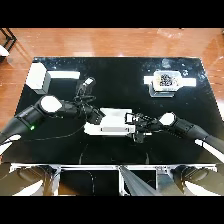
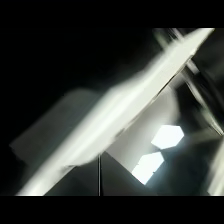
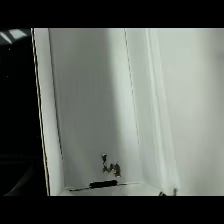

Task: Fold the box and place the chain.

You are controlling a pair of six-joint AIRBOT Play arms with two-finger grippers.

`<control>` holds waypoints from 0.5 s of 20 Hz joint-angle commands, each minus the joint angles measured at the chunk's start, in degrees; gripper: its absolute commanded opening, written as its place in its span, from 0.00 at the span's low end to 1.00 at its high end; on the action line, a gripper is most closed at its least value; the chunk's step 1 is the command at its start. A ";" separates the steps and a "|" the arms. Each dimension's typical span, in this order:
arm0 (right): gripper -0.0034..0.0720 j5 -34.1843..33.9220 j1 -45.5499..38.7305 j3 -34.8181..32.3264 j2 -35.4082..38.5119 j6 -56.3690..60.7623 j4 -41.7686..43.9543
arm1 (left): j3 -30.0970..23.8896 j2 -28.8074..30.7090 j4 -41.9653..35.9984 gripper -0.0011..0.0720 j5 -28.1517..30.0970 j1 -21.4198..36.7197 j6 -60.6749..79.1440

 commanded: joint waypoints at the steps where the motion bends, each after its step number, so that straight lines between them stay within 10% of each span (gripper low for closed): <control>1: 0.36 -0.02 0.04 0.02 -0.04 0.02 0.00 | 0.00 -3.28 -0.39 0.04 11.52 -0.76 0.68; 10: 0.36 -0.42 0.04 0.02 -0.04 0.44 0.04 | 0.00 -10.19 1.79 0.04 8.57 -1.92 1.44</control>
